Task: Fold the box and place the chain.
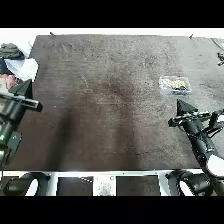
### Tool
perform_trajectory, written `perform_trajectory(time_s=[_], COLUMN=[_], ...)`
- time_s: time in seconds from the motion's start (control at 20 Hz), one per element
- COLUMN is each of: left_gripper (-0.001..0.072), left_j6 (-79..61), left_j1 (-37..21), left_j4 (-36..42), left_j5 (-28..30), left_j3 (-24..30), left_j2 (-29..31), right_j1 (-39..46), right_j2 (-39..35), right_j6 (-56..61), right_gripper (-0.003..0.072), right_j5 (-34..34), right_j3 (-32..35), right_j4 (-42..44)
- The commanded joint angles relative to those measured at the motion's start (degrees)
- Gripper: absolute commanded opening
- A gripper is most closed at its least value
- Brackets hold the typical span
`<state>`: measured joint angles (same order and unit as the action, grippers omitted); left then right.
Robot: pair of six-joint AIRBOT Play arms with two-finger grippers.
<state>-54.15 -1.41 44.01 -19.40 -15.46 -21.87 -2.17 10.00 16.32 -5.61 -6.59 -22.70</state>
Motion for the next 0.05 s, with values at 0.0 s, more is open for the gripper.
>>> perform_trajectory(time_s=[0.0], left_gripper=[0.0006], left_j6=[-1.88], left_j1=[0.24], left_j4=[1.9], left_j5=[5.42], left_j3=[3.3], left_j2=[6.16], right_j1=[-0.02], right_j2=[-0.02], right_j6=[0.02], right_gripper=[-0.0014], right_j5=[0.02], right_j3=[0.02], right_j4=[0.0])
